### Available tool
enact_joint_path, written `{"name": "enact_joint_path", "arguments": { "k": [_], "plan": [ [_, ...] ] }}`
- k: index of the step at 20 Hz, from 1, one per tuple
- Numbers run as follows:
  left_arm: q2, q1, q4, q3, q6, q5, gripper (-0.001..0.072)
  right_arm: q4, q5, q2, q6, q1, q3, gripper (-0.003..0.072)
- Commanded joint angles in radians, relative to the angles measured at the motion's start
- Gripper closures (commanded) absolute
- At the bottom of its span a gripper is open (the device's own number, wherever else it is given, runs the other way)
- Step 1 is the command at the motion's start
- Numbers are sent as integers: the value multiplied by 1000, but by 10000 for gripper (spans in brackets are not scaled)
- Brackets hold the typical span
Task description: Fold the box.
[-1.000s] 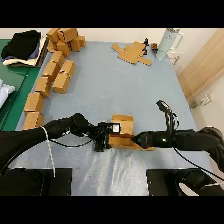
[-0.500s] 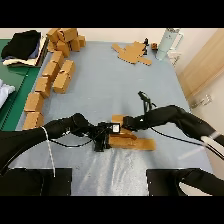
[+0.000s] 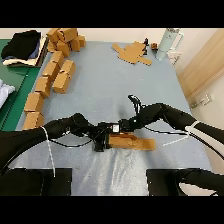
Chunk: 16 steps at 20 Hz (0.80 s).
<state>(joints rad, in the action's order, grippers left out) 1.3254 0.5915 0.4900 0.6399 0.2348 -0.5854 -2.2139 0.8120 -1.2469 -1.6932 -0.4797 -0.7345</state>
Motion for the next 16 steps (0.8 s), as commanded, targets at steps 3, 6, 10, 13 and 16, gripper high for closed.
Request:
{"name": "enact_joint_path", "arguments": {
  "k": [3,6,10,13,16],
  "plan": [
    [0,0,0,1,0,0,397,40,0,101,-63,0,-29,684],
    [0,0,0,1,0,0,397,160,60,287,-61,-1,-29,684],
    [0,0,0,1,0,0,397,246,240,528,-77,-4,50,684],
    [0,0,0,1,0,0,397,249,325,671,-254,-33,183,649],
    [0,0,0,1,0,0,397,309,281,713,-418,-34,304,197]
  ]
}}
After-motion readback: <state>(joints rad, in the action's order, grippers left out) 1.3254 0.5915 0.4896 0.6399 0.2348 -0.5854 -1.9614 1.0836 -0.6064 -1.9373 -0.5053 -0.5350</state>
